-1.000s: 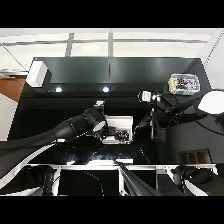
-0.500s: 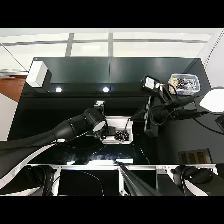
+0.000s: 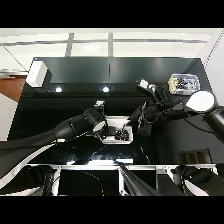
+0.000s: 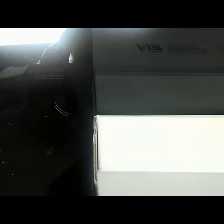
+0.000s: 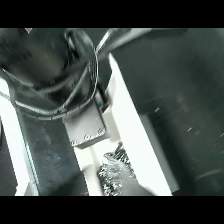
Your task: Fold the box and place the chain.
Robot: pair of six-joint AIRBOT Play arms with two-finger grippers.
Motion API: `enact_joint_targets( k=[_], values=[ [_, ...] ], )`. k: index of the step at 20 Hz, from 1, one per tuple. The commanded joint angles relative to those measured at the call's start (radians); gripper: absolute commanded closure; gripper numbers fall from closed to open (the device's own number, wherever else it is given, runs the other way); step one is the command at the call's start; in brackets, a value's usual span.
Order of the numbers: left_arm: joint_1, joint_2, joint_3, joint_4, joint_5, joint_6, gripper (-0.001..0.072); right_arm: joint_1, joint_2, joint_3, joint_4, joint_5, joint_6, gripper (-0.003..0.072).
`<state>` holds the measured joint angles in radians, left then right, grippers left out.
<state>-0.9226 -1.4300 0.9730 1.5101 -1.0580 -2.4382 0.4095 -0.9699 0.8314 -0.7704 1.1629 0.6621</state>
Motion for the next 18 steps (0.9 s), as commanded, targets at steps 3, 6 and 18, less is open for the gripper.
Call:
enact_joint_targets(
  k=[3, 6, 18],
  values=[
    [0.001, 0.0, 0.0, 0.0, 0.001, 0.0, 0.0679, -0.076, 0.003, -0.001, -0.043, 0.047, 0.054, 0.0178],
    [0.001, 0.0, 0.0, 0.0, 0.001, -0.003, 0.0679, -0.247, 0.056, 0.006, -0.052, 0.093, 0.066, 0.0178],
    [0.009, 0.192, 0.053, 0.013, -0.232, 0.458, 0.0165, -0.509, 0.068, 0.005, -0.053, 0.148, 0.102, 0.0178]
  ],
)
